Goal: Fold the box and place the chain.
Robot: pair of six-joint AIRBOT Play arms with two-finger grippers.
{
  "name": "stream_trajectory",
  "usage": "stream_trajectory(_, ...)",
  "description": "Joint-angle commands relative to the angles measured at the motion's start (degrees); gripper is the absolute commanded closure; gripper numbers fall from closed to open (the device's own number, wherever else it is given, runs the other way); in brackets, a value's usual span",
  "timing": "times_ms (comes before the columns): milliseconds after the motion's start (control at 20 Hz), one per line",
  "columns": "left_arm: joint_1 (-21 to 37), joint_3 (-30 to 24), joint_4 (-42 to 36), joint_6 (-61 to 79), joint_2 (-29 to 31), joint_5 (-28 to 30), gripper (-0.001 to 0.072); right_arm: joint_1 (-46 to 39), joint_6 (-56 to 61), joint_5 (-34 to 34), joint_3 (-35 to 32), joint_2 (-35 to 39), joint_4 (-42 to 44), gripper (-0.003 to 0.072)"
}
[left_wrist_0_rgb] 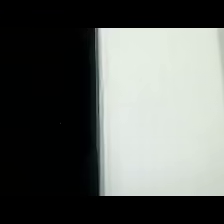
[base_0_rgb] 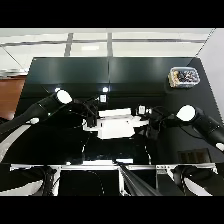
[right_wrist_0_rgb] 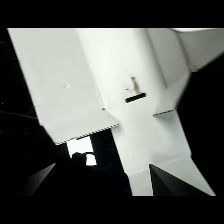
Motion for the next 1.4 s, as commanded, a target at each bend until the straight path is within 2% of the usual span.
stream_trajectory(0, -0.55, -0.04, 0.94, 0.26, -0.13, 0.48, 0.0681, 2.84, -5.75, -1.66, -2.21, -0.96, -0.74, -0.0026)
stream_trajectory(300, -1.20, -0.04, 0.90, 0.26, -0.17, 0.26, 0.0681, 7.72, -11.21, -11.58, -2.71, -5.38, 7.32, -0.0021)
stream_trajectory(500, -1.20, -0.04, 0.87, 0.26, -0.17, 0.28, 0.0681, 7.69, -11.32, -11.80, -2.67, -5.53, 14.27, -0.0021)
stream_trajectory(900, -1.25, -0.04, 0.90, 0.26, -0.17, 0.26, 0.0681, 7.39, -15.54, -17.70, -2.51, -1.53, 13.16, -0.0021)
stream_trajectory(1050, -1.31, -0.04, 0.90, 0.26, -0.17, 0.28, 0.0681, 6.16, -15.61, -17.66, -1.79, -1.46, 13.03, -0.0021)
stream_trajectory(1350, -1.29, -0.04, 0.90, 0.26, -0.17, 0.39, 0.0681, 1.01, -16.13, -13.29, -0.09, -1.88, 15.04, -0.0021)
